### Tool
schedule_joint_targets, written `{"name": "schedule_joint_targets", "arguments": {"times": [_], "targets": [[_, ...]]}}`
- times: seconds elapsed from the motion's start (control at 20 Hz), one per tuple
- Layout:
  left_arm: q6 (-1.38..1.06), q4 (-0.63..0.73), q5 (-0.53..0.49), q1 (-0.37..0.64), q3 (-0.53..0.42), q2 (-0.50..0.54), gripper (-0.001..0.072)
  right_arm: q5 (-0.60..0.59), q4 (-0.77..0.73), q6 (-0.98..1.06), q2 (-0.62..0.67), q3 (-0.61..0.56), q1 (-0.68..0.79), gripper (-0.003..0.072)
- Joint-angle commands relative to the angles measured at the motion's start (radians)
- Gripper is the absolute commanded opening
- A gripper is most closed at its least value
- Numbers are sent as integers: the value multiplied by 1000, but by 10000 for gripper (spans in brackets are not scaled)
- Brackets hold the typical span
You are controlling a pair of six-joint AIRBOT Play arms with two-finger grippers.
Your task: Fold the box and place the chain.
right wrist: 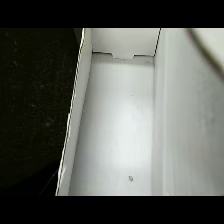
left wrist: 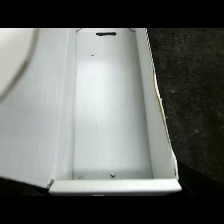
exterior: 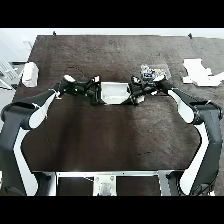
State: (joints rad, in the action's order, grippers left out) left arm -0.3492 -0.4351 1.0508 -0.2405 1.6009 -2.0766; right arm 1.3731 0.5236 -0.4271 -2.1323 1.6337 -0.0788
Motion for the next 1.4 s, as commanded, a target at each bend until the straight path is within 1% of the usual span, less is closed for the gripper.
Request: {"name": "schedule_joint_targets", "arguments": {"times": [0.0,0.2,0.45,1.05,1.1,1.15,1.2,1.3,1.35], "targets": [[-8,11,-18,-7,1,0,720,5,1,0,0,0,-1,505],[-8,16,-18,-8,1,-5,711,5,1,0,0,0,-1,505],[-29,53,-10,-8,1,-13,711,5,1,0,0,0,-1,506],[-31,53,-7,-8,1,-18,705,5,1,0,0,0,-1,505],[-32,53,-6,-8,1,-18,567,5,1,0,0,0,-1,505],[-43,53,-6,-8,1,-18,529,5,1,0,0,0,-1,505],[-45,53,-6,-8,1,-18,527,5,1,0,0,0,-1,505],[-45,50,-3,-8,0,-19,407,5,1,0,0,0,-1,505],[-45,50,-4,-8,1,-21,408,5,1,0,0,0,-1,506]]}}
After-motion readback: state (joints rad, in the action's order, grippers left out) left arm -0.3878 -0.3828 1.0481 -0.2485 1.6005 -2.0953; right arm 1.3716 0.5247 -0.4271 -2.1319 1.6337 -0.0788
